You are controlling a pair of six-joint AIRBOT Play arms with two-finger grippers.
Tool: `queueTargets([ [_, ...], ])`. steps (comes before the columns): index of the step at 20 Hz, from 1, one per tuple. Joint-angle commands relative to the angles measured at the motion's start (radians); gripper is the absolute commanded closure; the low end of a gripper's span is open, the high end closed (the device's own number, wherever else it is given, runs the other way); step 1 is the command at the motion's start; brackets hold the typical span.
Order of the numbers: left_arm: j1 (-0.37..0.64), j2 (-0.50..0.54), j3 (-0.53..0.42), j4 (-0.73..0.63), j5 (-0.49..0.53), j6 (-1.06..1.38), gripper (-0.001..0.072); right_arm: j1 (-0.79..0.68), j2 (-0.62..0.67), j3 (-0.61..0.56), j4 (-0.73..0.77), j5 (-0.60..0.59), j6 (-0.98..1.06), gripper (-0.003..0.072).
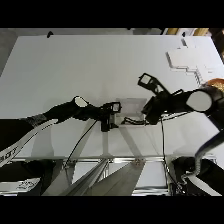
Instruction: Fold the box and place the chain.
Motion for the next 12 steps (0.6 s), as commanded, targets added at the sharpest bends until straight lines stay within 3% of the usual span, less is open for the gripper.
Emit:
queueTargets([
  [1, 0.000, 0.000, 0.000, 0.000, 0.000, 0.000, 0.0422, -0.198, 0.032, -0.007, 0.052, 0.065, -0.373, 0.0503],
  [6, 0.000, 0.000, 0.000, 0.000, 0.000, 0.000, 0.0422, -0.257, -0.031, -0.137, 0.061, 0.064, -0.657, 0.0502],
  [12, 0.000, 0.000, 0.000, 0.000, 0.000, 0.000, 0.0422, -0.257, -0.102, -0.324, 0.176, -0.054, -0.927, 0.0501],
])
